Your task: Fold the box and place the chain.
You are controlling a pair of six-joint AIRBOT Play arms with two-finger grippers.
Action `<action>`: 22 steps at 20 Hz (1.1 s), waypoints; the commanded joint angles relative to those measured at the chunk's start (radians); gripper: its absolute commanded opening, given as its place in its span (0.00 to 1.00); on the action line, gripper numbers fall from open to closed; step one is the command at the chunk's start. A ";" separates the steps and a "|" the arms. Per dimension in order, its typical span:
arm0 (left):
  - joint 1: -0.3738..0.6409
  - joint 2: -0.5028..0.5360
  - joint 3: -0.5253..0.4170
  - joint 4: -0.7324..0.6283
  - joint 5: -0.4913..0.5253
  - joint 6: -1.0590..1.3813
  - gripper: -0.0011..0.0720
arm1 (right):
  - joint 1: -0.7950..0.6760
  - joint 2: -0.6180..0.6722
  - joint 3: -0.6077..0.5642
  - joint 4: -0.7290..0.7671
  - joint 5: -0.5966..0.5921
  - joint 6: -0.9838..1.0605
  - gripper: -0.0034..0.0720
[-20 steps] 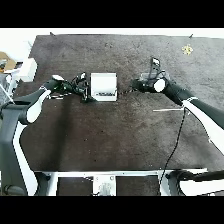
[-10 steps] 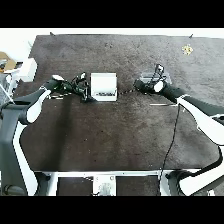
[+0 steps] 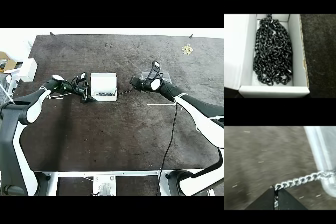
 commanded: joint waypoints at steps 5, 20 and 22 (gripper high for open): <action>0.000 0.000 0.000 0.000 0.000 0.000 0.63 | 0.158 0.293 0.002 -0.146 -0.039 -0.001 0.05; 0.000 0.000 0.000 0.000 0.000 0.000 0.64 | 0.391 0.084 0.002 -0.153 -0.097 -0.009 0.43; 0.000 0.000 0.000 0.000 0.000 0.000 0.64 | 0.383 0.111 0.030 -0.178 -0.083 -0.048 0.41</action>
